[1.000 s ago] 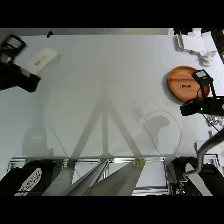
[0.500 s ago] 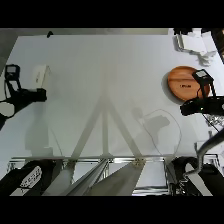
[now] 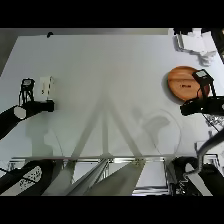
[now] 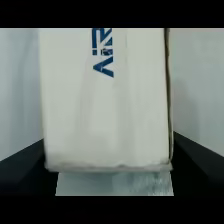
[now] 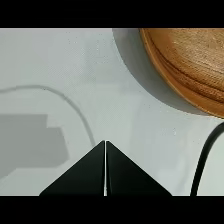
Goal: Fold the box and place the chain.
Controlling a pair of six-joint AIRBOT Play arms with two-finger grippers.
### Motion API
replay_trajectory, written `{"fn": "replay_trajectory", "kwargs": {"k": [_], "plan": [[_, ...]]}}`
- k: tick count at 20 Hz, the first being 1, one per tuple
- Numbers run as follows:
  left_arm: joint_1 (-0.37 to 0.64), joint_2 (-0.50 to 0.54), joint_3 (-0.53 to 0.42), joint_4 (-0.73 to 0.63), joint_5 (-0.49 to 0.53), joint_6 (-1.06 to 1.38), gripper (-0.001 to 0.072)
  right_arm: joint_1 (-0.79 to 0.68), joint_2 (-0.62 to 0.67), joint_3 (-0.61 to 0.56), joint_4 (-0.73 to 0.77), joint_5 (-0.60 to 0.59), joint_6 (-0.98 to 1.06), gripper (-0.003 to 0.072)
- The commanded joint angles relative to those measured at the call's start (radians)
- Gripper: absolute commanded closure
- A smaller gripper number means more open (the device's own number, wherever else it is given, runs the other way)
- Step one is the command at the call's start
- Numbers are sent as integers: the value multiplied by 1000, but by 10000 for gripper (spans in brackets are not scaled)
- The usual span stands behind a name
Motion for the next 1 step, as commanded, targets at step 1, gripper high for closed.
{"fn": "replay_trajectory", "kwargs": {"k": [1], "plan": [[0, 91, -2, 0, -27, 2, 2, -1, 1, 1, 0, 0, 0, 677]]}}
